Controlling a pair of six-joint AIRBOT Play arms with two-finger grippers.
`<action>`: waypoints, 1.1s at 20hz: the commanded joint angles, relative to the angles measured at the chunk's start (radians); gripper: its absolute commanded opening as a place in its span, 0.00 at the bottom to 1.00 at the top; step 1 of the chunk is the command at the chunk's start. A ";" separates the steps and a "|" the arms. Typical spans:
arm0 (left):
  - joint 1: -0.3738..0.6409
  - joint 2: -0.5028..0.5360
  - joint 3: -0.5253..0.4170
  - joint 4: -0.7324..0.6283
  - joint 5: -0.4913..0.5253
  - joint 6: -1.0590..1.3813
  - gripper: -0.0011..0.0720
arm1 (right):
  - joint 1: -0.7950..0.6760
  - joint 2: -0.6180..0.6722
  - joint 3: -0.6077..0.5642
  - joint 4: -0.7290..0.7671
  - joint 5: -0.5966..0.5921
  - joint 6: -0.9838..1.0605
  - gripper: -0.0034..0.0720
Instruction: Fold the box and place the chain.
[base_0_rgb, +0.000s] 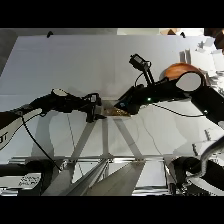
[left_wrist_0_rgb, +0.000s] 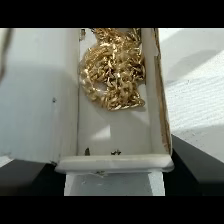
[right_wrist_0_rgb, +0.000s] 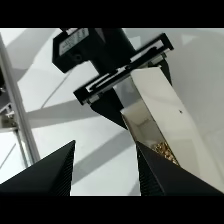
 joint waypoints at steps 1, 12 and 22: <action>0.000 0.000 0.000 0.000 0.000 0.000 0.55 | -0.043 0.024 0.001 -0.016 -0.007 0.064 0.60; 0.000 0.000 0.000 0.000 0.000 0.000 0.55 | -0.322 0.071 -0.081 -0.719 -0.050 0.815 0.69; 0.000 0.000 0.000 0.000 0.000 0.000 0.55 | -0.308 -0.188 -0.089 -0.945 -0.151 1.367 0.93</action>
